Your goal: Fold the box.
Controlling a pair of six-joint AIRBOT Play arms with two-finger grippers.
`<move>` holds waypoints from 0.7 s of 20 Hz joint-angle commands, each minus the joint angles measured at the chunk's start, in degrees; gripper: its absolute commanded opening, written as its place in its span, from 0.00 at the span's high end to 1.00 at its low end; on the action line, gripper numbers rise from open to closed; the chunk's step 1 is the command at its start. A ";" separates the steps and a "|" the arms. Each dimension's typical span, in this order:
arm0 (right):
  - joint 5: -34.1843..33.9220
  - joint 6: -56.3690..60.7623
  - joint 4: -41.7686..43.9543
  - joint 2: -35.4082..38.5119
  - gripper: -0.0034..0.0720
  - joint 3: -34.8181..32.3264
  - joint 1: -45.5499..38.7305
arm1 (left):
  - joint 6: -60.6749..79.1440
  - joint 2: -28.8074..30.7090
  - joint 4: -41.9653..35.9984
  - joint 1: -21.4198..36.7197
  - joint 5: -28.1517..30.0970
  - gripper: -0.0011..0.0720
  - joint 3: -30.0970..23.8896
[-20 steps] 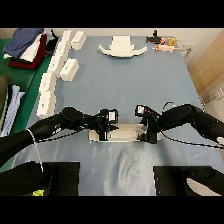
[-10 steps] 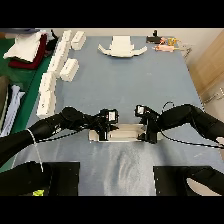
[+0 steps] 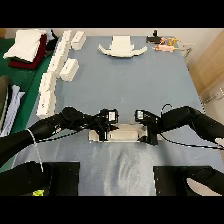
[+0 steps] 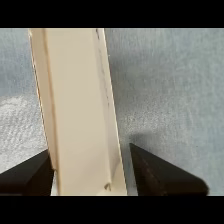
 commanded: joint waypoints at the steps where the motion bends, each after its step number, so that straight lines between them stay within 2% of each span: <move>1: 1.25 -0.39 0.00 -0.44 0.02 -0.72 0.02 | 0.02 -0.02 0.02 -0.02 -0.11 0.97 -0.02; 3: 1.27 -0.39 0.02 -0.44 0.11 -0.98 0.15 | 0.00 -0.02 0.02 -0.02 -0.11 0.97 -0.02; 14: 1.31 -0.39 -0.39 -1.11 0.14 -1.46 2.14 | 0.02 -0.02 0.02 -0.02 -0.13 0.97 -0.04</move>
